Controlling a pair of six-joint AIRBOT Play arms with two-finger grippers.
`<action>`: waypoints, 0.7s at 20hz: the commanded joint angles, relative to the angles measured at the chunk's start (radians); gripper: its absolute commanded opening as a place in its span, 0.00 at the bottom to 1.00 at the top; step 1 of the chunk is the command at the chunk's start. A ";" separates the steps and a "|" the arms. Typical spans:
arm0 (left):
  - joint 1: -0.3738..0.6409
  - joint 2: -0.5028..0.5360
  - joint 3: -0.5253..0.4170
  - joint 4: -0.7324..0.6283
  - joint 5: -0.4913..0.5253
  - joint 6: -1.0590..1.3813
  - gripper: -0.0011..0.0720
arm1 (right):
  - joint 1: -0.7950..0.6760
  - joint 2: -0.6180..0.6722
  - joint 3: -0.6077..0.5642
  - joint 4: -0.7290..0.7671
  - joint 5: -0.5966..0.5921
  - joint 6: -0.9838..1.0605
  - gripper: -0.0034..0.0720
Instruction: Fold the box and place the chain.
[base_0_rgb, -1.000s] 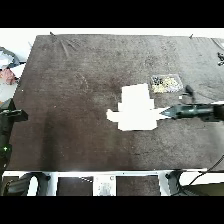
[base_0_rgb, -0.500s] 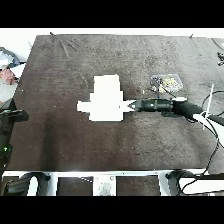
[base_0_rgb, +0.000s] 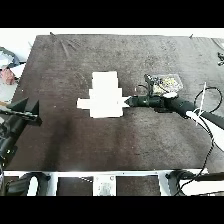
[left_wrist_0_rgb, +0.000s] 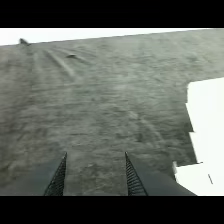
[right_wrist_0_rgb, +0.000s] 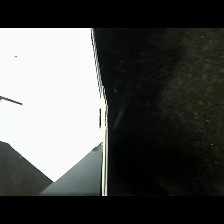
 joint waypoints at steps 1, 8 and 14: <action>0.000 -0.078 0.062 -0.006 -0.093 0.016 0.55 | 0.005 0.000 -0.005 -0.016 -0.031 0.017 0.02; 0.000 -0.565 0.335 -0.005 -0.339 0.016 0.55 | 0.008 0.000 -0.011 -0.015 -0.032 0.013 0.02; -0.037 -0.868 0.630 0.069 -0.488 -0.066 0.55 | 0.010 0.000 -0.011 0.002 -0.029 -0.041 0.02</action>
